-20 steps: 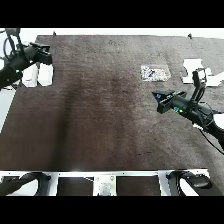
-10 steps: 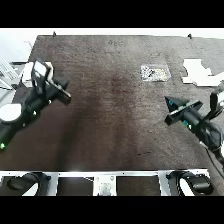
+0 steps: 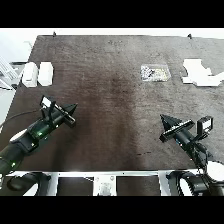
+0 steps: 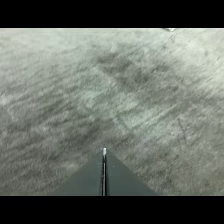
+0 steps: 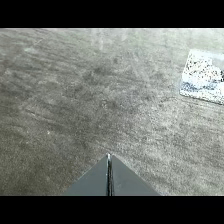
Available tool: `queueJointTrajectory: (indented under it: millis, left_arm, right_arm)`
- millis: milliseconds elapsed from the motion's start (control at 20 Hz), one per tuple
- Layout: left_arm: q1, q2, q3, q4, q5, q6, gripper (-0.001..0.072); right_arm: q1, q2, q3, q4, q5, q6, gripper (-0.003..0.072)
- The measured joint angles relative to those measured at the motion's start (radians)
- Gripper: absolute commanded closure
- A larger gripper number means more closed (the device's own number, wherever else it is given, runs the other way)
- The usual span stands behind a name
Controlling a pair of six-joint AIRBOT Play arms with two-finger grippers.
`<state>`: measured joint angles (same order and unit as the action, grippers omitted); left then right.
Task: Fold the box and place the chain.
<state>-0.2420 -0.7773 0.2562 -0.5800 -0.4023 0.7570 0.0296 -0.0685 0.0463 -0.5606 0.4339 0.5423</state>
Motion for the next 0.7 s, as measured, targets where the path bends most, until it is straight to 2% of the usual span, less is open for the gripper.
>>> queueJointTrajectory:
  millis: [300,700]
  left_arm:
    - [0.000,0.002,-0.027,-0.074,0.017,0.066,0.0688]
    - [0.000,0.002,-0.029,-0.087,0.016,0.079,0.0688]
  right_arm:
    - [0.000,0.016,-0.023,-0.001,-0.001,0.000,0.0673]
    - [0.000,0.018,-0.026,-0.001,0.000,0.000,0.0672]
